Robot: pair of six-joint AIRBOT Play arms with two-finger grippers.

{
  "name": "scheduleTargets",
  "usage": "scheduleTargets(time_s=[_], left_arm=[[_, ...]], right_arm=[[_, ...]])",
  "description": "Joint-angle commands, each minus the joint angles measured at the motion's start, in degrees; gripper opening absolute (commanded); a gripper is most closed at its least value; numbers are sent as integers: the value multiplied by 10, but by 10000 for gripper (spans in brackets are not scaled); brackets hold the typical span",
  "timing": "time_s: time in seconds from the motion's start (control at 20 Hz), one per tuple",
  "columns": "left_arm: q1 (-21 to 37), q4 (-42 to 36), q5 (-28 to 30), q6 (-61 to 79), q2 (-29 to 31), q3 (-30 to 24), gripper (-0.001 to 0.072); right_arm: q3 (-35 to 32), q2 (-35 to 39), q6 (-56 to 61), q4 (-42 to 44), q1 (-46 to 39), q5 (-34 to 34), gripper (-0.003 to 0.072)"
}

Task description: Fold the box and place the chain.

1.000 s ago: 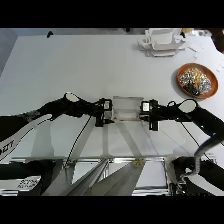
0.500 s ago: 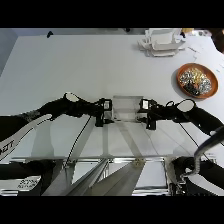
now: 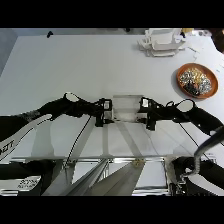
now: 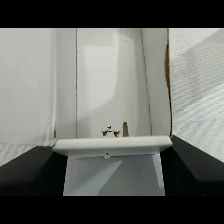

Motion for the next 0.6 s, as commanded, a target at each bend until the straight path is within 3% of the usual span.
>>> scheduleTargets(time_s=[0.0,0.2,0.55], left_arm=[[0,0,0,0,0,0,138],[0,0,0,0,0,0,138],[0,0,0,0,0,0,138]], right_arm=[[0,28,113,-71,0,12,90],[0,109,234,-162,0,18,11],[0,217,516,-233,0,3,10]])
